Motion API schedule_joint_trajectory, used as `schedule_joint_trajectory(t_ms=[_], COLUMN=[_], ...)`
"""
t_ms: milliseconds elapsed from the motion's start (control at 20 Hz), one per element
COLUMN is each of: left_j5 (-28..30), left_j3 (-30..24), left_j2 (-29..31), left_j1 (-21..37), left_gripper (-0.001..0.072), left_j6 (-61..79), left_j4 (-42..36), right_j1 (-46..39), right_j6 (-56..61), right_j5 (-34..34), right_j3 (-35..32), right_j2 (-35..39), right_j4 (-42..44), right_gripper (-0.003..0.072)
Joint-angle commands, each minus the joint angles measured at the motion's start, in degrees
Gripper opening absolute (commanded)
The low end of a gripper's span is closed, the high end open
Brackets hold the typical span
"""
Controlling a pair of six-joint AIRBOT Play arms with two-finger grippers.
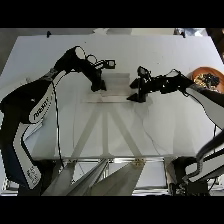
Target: Fold the box and place the chain.
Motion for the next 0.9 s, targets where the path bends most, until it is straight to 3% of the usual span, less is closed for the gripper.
schedule_joint_trajectory(t_ms=[0,250,850], left_j5=[0.1,0.1,0.1], left_j3=[0.0,0.0,0.0], left_j2=[0.0,0.0,0.0], left_j1=[0.0,0.0,0.0], left_gripper=[0.0014,0.0014,0.0014], left_j6=[0.0,0.0,0.0], left_j4=[0.0,0.0,0.0], right_j1=[0.1,2.2,3.1], right_j6=[1.6,1.5,3.0], right_j5=[2.4,-0.6,-0.4], right_j3=[2.1,2.1,2.1], right_j2=[-1.0,-1.0,-2.3], right_j4=[-1.9,-2.1,-4.9], right_gripper=[0.0693,0.0693,0.0693])
